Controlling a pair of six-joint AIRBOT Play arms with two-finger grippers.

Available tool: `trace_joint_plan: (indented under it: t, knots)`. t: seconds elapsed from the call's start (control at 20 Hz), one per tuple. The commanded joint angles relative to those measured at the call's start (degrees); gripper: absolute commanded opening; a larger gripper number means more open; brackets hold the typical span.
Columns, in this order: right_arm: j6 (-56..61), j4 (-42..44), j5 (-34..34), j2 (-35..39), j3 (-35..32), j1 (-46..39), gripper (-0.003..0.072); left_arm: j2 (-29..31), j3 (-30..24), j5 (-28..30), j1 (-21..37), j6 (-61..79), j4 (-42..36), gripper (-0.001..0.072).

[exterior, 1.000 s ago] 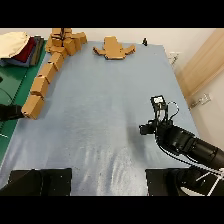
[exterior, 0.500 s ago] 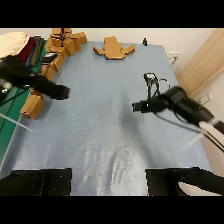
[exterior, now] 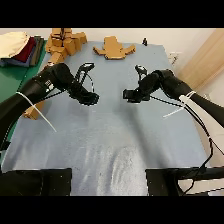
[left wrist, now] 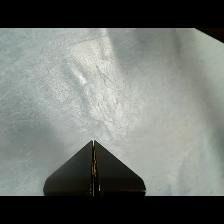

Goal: Fold the box.

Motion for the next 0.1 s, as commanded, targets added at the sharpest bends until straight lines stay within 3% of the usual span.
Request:
trace_joint_plan:
  t: [0.0, 0.05]
  knots:
    - [-0.6, 1.6, -0.5, -0.9, 0.9, -0.2, 0.0008, -0.6, 0.2, 0.3, -0.7, -0.6, 0.0, 0.0012]
    - [-0.6, 1.6, -0.5, -0.9, 0.9, -0.2, 0.0008, -0.6, 0.2, 0.3, -0.7, -0.6, 0.1, 0.0012]
